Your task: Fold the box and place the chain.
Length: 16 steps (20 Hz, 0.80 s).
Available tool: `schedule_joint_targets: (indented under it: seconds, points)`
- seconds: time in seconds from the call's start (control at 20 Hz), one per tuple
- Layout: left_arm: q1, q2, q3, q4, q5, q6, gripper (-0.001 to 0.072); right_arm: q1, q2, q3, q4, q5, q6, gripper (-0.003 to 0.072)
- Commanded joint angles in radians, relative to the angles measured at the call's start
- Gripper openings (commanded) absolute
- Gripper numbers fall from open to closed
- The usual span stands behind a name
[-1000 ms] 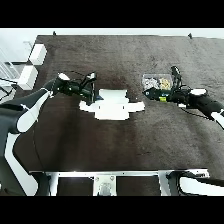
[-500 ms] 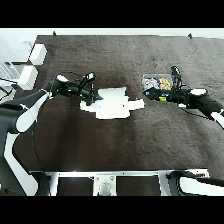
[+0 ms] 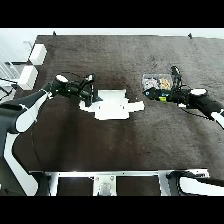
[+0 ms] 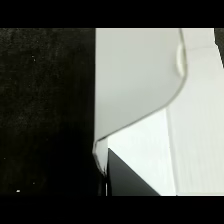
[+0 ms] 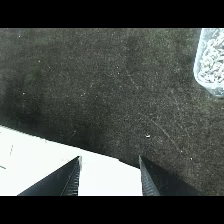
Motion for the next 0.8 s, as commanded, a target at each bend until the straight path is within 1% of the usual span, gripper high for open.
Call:
schedule_joint_targets:
  seconds: [0.0, 0.15, 0.35, 0.45, 0.55, 0.6, 0.65, 0.75]
  points:
    - [0.000, -0.001, 0.000, 0.017, -0.008, 0.016, 0.0018, 0.001, 0.000, 0.000, 0.000, 0.000, -0.004, 0.0445]
    - [0.000, -0.001, -0.001, 0.018, -0.012, 0.029, 0.0019, 0.001, 0.000, 0.000, 0.000, 0.000, -0.024, 0.0445]
    - [0.000, -0.001, 0.000, 0.018, -0.008, 0.029, 0.0020, 0.001, 0.001, 0.000, 0.001, 0.001, -0.157, 0.0444]
    - [0.000, -0.001, 0.000, 0.018, -0.008, 0.029, 0.0020, 0.002, 0.016, 0.000, 0.001, 0.044, -0.232, 0.0445]
    - [0.000, -0.001, 0.000, 0.015, -0.008, 0.029, 0.0020, 0.009, 0.056, -0.011, 0.001, 0.092, -0.291, 0.0445]
    - [0.000, -0.001, 0.000, 0.015, -0.009, 0.029, 0.0020, 0.019, 0.087, -0.028, 0.000, 0.095, -0.326, 0.0461]
    - [0.000, -0.001, 0.000, 0.014, -0.008, 0.029, 0.0020, 0.032, 0.116, -0.046, 0.000, 0.095, -0.361, 0.0525]
    - [0.000, -0.001, 0.000, 0.014, -0.008, 0.029, 0.0020, 0.070, 0.161, -0.085, 0.000, 0.095, -0.483, 0.0529]
